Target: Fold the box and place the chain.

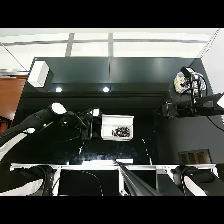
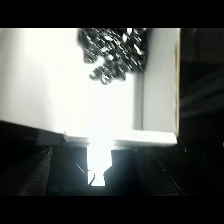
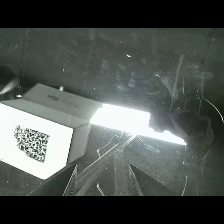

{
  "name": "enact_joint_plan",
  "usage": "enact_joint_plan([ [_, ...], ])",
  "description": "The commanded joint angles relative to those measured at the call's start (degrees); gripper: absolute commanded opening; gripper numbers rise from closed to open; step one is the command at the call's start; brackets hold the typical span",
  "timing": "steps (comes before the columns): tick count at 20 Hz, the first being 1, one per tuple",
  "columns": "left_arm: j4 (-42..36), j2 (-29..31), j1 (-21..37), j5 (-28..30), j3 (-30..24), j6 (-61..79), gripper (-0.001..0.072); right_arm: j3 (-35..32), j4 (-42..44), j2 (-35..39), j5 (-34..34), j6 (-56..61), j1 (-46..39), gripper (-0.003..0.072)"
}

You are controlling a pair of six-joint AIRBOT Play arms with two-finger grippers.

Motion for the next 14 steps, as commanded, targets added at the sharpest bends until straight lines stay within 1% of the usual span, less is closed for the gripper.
enact_joint_plan([
  [1, 2.2, -0.2, -0.2, -0.5, 0.1, -1.3, 0.0711, 0.0, -0.2, 0.0, -0.3, 0.0, 0.0, 0.0373],
  [4, 1.7, -0.2, -2.1, 0.7, 0.1, -1.6, 0.0711, 0.0, -0.8, 0.0, -1.5, 0.0, 0.0, 0.0373],
  [7, 1.3, -0.2, -3.9, 4.6, 0.1, -3.2, 0.0711, 0.0, -0.6, 0.0, -2.5, 0.0, 0.0, 0.0373],
  [14, 1.5, -1.1, -4.0, 4.5, 0.6, -3.8, 0.0711, 0.0, 0.0, 0.0, -2.5, 0.0, 0.0, 0.0373],
])
